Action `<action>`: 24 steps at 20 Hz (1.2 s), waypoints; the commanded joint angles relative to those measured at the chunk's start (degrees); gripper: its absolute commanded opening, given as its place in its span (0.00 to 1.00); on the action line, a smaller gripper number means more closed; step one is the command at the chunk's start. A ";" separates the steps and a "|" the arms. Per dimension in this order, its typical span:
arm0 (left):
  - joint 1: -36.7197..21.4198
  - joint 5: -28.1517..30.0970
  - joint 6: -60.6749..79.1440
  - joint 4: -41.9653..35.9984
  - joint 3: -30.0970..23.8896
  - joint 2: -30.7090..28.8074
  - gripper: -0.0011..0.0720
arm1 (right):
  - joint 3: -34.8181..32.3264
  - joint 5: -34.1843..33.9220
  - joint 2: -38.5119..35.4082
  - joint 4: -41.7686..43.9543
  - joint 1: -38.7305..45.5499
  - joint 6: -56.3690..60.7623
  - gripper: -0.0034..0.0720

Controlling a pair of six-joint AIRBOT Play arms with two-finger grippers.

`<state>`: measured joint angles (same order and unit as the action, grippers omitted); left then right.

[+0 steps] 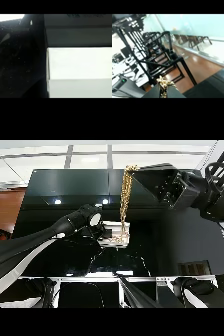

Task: Fold the box and place the chain.

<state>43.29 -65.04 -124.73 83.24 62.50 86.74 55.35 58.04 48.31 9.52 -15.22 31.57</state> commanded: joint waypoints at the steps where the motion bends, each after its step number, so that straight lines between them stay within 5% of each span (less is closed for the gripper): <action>1: -0.02 0.00 0.02 0.02 0.07 -0.02 0.05 | 0.33 -0.96 0.46 -9.33 -1.64 6.51 0.07; 8: -0.02 0.00 0.02 0.02 0.07 -0.02 0.05 | -1.62 -2.34 3.52 -38.45 -5.46 24.30 0.07; 16: -0.02 0.00 0.02 0.02 0.07 -0.02 0.05 | -17.99 -9.46 8.46 -37.64 -6.14 27.36 0.07; 21: -0.02 0.00 0.02 0.02 0.07 -0.02 0.05 | -19.67 -13.38 11.80 -36.57 -9.35 27.36 0.07; 22: -0.02 0.00 0.02 0.02 0.07 -0.02 0.05 | -19.65 -13.51 11.80 -36.35 -9.33 27.36 0.13; 23: -0.02 0.00 0.02 0.02 0.07 -0.02 0.05 | -19.65 -13.40 11.78 -36.39 -9.29 27.34 0.42; 24: -0.02 -0.02 0.02 0.02 0.07 -0.02 0.05 | -19.61 -12.74 11.76 -36.68 -8.87 27.26 0.46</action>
